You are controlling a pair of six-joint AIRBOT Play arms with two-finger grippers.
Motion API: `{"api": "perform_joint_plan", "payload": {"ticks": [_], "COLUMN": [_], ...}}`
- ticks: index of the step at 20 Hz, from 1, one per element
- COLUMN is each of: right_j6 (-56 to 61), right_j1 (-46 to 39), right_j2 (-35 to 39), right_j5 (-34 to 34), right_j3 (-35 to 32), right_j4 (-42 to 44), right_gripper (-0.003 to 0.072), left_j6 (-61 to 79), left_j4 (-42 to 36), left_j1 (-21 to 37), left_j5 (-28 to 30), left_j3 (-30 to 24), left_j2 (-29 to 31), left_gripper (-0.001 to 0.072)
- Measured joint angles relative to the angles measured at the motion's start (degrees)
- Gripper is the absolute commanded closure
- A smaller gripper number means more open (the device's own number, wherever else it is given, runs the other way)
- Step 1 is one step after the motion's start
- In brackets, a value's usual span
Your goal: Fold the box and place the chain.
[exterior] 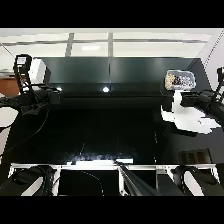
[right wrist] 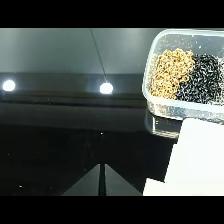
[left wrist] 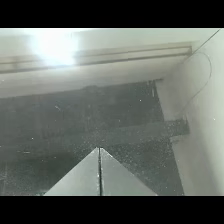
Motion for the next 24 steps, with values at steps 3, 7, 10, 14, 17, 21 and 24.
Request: {"api": "perform_joint_plan", "payload": {"ticks": [3,7,10,14,17,21,24], "right_j6": [0.0,0.0,0.0,0.0,0.0,0.0,0.5], "right_j1": [0.0,0.0,0.0,0.0,0.0,0.0,0.0], "right_j2": [0.0,0.0,0.0,0.0,0.0,0.0,0.0], "right_j5": [0.0,0.0,0.0,0.0,0.0,-0.3,-0.3], "right_j3": [0.0,0.0,0.0,0.0,0.0,0.0,0.0], "right_j4": [0.0,0.0,0.0,0.0,1.1,4.9,5.7], "right_gripper": [0.0648,0.0648,0.0649,0.0648,0.0648,0.0360,-0.0021], "left_j6": [0.0,0.0,0.0,0.0,0.0,0.1,-0.1], "left_j4": [0.0,0.0,0.0,-1.3,-4.4,-7.3,-8.2], "left_j1": [0.0,0.0,0.0,0.0,-0.1,-0.5,-0.6], "left_j5": [0.4,0.4,0.5,0.1,0.0,-0.6,-1.0], "left_j3": [0.0,0.0,0.0,-0.8,-1.3,-1.6,-1.7], "left_j2": [0.0,0.0,0.0,-0.1,-0.2,-1.2,-3.0], "left_gripper": [0.0679,0.0678,0.0679,0.0678,0.0679,0.0074,0.0004]}}
